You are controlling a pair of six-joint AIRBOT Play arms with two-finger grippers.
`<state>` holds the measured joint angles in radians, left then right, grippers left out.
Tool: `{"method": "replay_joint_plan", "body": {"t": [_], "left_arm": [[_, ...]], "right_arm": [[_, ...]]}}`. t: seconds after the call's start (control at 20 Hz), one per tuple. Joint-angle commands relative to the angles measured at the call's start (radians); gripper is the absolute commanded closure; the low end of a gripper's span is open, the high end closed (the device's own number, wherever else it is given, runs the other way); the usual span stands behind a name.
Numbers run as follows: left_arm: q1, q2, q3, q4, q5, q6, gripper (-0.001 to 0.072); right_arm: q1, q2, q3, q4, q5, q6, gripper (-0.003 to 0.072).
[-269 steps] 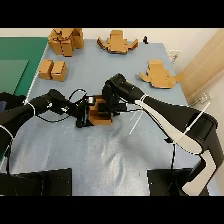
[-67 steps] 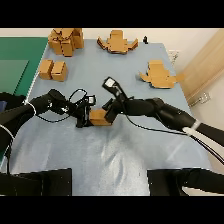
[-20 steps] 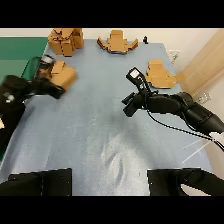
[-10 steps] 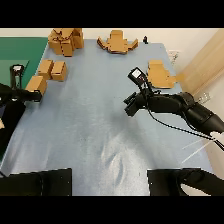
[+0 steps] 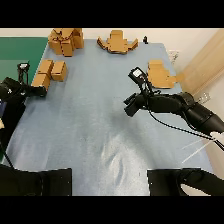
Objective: Fold the box.
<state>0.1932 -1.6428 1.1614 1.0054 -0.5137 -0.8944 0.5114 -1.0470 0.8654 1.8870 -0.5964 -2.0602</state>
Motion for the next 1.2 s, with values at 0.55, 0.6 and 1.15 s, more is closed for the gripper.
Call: {"method": "replay_joint_plan", "body": {"t": [0.55,0.6,1.15], "left_arm": [[0.000,-0.029,0.014,0.066,-0.009,-0.011,0.0018],[0.000,-0.029,0.014,0.069,-0.009,-0.011,0.0018],[0.000,0.087,0.146,0.069,-0.126,-0.012,0.0017]], "right_arm": [[0.000,0.001,0.000,0.006,-0.026,0.011,0.0676],[-0.001,0.001,0.000,0.006,-0.026,0.011,0.0676],[-0.001,0.001,0.000,0.021,-0.026,0.011,0.0676]]}}
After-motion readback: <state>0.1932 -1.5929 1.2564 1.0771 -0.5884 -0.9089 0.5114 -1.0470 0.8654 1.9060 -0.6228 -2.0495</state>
